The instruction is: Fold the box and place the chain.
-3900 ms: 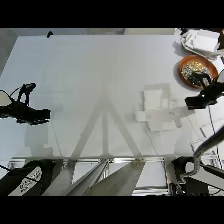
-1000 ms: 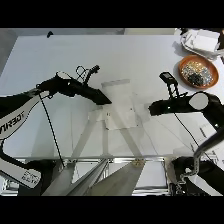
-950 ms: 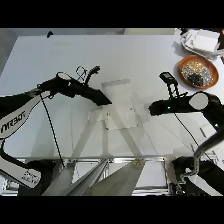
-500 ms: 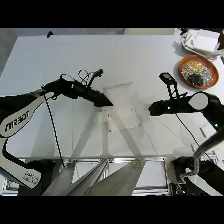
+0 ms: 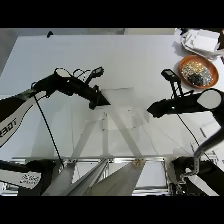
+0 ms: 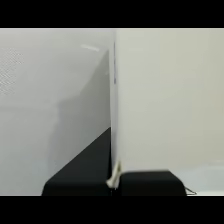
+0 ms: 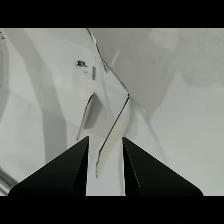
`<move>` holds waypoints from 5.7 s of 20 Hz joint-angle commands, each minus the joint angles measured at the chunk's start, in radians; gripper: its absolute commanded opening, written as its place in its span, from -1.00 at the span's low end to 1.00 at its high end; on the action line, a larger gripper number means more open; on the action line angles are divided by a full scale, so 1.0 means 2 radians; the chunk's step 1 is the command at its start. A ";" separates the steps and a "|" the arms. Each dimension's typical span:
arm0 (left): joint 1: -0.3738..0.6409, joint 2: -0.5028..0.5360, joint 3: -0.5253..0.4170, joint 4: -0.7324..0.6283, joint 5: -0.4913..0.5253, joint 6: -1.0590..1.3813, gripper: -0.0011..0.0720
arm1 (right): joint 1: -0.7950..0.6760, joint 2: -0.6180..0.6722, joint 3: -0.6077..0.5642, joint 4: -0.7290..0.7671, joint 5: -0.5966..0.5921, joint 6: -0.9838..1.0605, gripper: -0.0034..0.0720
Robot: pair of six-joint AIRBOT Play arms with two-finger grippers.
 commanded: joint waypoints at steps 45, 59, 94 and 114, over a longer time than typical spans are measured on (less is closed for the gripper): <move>-0.104 0.029 -0.123 -0.061 0.204 0.179 -0.97 | 0.000 0.135 0.009 -0.102 0.087 -0.001 -0.28; -0.105 0.029 -0.103 -0.040 0.198 0.160 -0.95 | 0.000 0.135 0.009 -0.102 0.088 -0.001 -0.28; -0.105 0.016 -0.103 -0.045 0.195 0.141 -0.94 | 0.000 0.134 -0.064 -0.025 0.043 -0.263 -0.88; -0.105 0.016 -0.103 -0.045 0.195 0.141 -0.94 | 0.191 0.045 -0.251 -0.007 -0.299 -0.523 0.91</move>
